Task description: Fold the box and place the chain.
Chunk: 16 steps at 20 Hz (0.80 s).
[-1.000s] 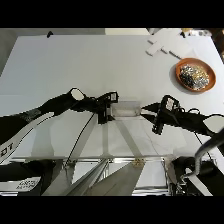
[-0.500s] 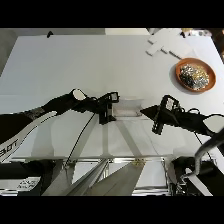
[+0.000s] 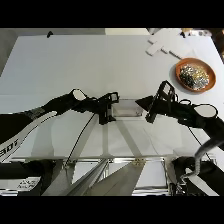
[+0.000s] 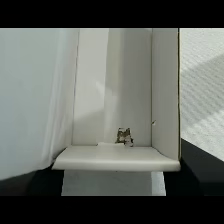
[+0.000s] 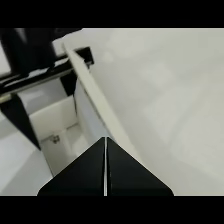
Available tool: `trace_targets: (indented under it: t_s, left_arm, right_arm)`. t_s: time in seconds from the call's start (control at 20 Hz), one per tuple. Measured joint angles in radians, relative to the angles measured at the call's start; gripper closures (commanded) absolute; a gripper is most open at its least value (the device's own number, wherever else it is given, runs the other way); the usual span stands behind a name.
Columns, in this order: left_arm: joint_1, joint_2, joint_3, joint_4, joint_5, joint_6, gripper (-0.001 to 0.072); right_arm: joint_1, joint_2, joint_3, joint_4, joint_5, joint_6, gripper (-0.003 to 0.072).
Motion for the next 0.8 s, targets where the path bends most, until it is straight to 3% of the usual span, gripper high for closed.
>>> trace_targets:
  t_s: [0.3, 0.6, 0.8]
  left_arm:
    - [0.0, 0.0, 0.0, 0.0, -0.002, 0.0, 0.0697]
    - [0.0, 0.0, 0.0, -0.001, -0.002, 0.0, 0.0697]
    - [0.0, 0.0, 0.0, -0.001, -0.002, 0.0, 0.0697]
  right_arm:
    - [0.0, -0.089, 0.037, 0.002, -0.006, -0.005, 0.0679]
    - [0.0, -0.148, 0.042, -0.027, -0.149, 0.085, 0.0679]
    - [0.0, -0.21, 0.043, -0.034, -0.177, 0.125, 0.0677]
